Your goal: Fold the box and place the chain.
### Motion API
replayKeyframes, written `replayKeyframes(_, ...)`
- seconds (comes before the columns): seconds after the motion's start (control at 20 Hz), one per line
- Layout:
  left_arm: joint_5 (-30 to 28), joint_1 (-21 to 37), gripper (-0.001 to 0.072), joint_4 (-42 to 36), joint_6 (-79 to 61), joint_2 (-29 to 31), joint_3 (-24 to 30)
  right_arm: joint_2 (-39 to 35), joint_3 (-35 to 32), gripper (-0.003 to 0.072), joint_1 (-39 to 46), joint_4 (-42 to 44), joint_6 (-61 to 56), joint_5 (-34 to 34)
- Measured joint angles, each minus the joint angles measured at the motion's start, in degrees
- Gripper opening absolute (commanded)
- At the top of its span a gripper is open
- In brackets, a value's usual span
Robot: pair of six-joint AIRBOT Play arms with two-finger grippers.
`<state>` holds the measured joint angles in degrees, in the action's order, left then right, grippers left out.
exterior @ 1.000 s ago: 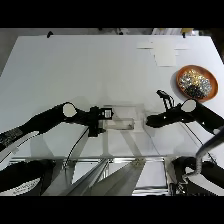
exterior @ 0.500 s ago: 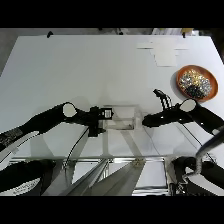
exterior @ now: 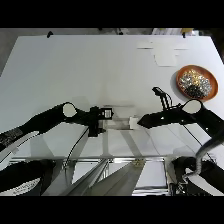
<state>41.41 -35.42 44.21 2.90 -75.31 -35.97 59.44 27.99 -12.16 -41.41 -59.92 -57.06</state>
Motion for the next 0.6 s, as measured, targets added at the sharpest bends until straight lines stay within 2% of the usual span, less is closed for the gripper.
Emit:
replayKeyframes(0.1,0.0,0.0,0.0313,0.0,0.0,0.0,0.0,-0.1,0.0,0.0221,-1.6,0.7,0.2,0.7)
replayKeyframes(0.15,0.0,0.0,0.0313,0.0,0.0,0.0,0.0,-0.2,0.0,0.0286,-2.2,0.9,0.3,1.0)
replayKeyframes(0.2,0.0,0.0,0.0313,0.0,0.0,0.0,0.0,-0.2,0.0,0.0302,-2.6,1.1,0.3,1.2)
replayKeyframes(0.6,0.0,0.0,0.0313,0.0,0.0,0.0,0.0,-0.2,1.3,0.0302,-7.8,1.4,-2.9,5.6)
